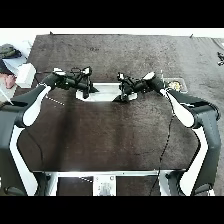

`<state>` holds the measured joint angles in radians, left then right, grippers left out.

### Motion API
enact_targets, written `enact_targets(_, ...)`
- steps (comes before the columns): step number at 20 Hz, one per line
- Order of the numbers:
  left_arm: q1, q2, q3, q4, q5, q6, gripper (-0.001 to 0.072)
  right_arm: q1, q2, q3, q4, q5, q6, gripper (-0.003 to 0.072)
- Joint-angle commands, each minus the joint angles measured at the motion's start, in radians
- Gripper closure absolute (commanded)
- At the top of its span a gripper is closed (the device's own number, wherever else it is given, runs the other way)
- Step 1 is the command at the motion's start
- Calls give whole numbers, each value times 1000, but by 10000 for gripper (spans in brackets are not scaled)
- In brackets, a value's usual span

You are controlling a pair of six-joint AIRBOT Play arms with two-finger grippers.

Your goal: Fold the box and place the chain.

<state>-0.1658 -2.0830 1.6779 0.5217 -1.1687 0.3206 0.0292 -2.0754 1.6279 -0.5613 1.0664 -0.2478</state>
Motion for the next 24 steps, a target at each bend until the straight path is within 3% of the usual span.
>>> enact_targets(1,2,1,2,-13,-2,0,265,-2,0,0,-2,10,-2,293)
enact_targets(2,2,4,2,-12,-3,-12,291,-2,0,0,-2,10,-2,293)
enact_targets(6,16,24,7,-5,-62,-33,287,-2,0,0,-2,10,-2,293)
enact_targets(16,190,153,9,-9,-236,-81,289,-2,0,0,-2,10,-2,293)
enact_targets(17,190,167,9,-5,-238,-111,314,-2,0,0,-2,10,-2,293)
enact_targets(18,190,176,9,-5,-249,-131,433,-2,0,0,-2,10,-2,293)
enact_targets(19,187,180,9,-6,-286,-129,606,-2,0,0,-2,10,-2,293)
enact_targets(20,181,182,9,-5,-324,-130,699,-2,0,0,-2,10,-2,293)
enact_targets(24,126,182,6,-5,-335,-174,701,-2,0,0,-2,10,-2,293)
